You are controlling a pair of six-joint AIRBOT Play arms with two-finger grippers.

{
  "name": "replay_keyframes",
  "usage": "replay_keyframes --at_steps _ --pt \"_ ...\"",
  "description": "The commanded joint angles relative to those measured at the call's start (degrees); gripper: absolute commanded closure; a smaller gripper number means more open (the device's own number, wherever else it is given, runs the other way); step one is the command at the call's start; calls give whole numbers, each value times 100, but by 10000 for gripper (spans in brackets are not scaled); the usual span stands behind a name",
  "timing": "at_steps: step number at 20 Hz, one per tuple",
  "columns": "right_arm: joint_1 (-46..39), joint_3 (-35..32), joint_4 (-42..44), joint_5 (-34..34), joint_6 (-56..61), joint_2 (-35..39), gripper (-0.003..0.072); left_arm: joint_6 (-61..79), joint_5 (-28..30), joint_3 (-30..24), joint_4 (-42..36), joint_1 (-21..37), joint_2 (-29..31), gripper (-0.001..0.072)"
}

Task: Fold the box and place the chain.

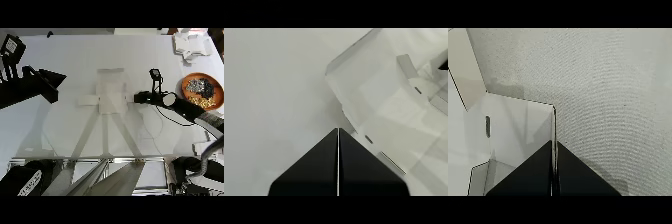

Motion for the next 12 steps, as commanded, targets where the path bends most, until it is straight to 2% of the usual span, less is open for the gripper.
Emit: replay_keyframes --at_steps 1,7,12 --pt "7 -2 0 2 0 2 671 2 -452 2 -92 0 -4 698" --pt "7 -2 0 2 0 2 671 -452 -463 2 -173 26 -199 704" --pt "7 -2 0 2 0 2 671 -623 -549 168 -166 109 -1290 691"
